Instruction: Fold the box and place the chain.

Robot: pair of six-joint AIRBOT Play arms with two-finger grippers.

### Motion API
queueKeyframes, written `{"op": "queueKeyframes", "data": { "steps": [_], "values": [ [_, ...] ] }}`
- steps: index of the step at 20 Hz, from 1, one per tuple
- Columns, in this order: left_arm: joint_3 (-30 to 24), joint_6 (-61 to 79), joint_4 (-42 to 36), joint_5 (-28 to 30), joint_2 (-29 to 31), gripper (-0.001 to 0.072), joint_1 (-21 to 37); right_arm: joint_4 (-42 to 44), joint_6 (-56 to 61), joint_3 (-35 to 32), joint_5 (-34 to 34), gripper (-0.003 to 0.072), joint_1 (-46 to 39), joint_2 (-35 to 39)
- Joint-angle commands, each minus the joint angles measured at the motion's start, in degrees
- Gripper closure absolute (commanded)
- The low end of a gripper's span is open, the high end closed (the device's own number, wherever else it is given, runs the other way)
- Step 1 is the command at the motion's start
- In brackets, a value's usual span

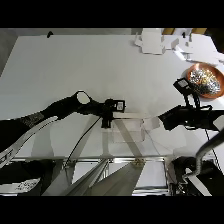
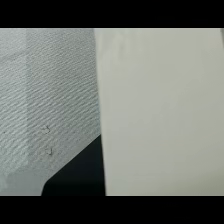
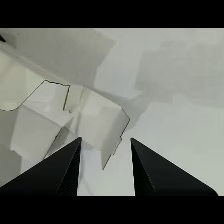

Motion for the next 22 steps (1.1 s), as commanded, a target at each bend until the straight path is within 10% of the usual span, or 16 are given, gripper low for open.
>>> {"op": "queueKeyframes", "data": {
  "steps": [1, 8, 22],
  "values": [
    [0.02, 0.00, 0.02, -0.02, -0.02, 0.0699, -0.04, 0.00, -0.04, -0.02, 0.92, 0.0350, 0.04, -0.04],
    [0.02, 0.00, 0.02, -0.02, -0.02, 0.0699, -0.04, 0.04, -0.24, -0.02, 1.73, 0.0350, 0.04, -0.04],
    [0.02, 0.00, 0.02, -0.02, -0.02, 0.0699, -0.04, 13.29, -36.57, -9.64, 4.37, 0.0350, 7.87, -0.20]
  ]
}}
